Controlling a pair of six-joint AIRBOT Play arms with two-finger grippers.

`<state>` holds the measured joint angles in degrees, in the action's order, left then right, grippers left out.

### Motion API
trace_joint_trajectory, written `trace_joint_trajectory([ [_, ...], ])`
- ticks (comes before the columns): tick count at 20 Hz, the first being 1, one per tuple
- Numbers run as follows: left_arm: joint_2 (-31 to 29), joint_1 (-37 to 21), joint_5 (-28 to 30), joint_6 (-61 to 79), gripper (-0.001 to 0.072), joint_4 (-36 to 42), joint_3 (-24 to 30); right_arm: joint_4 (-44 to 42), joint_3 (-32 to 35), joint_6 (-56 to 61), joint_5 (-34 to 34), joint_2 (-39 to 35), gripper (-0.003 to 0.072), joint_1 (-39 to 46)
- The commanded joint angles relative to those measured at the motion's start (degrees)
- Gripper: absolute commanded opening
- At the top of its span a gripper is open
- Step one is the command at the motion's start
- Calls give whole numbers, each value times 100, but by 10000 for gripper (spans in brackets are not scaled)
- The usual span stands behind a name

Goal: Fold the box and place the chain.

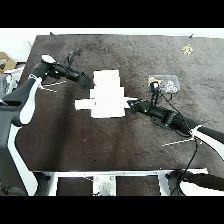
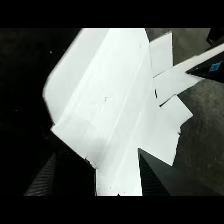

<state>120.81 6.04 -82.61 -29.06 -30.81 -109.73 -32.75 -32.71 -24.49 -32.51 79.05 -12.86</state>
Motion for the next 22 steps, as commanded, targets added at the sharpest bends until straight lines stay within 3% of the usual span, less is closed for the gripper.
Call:
trace_joint_trajectory([
  [1,472,68,-422,-50,535,-4,-315,-11,4,-15,-9,4,4,4],
  [7,761,70,-695,105,509,896,-317,-9,4,-17,-11,4,4,4],
  [9,761,107,-741,103,467,872,-317,-9,4,-17,-11,2,4,4],
  [17,763,302,-597,109,458,236,-317,-7,4,-20,-7,2,4,7],
  [18,763,302,-590,109,352,264,-317,-9,4,-17,-7,2,4,7],
  [20,763,302,-590,262,322,291,-317,-7,4,-20,-7,2,4,7],
  [21,763,302,-560,258,164,293,-317,-7,4,-22,-9,2,4,7],
  [22,763,302,-533,256,53,293,-317,-7,4,-22,-9,2,4,7],
])
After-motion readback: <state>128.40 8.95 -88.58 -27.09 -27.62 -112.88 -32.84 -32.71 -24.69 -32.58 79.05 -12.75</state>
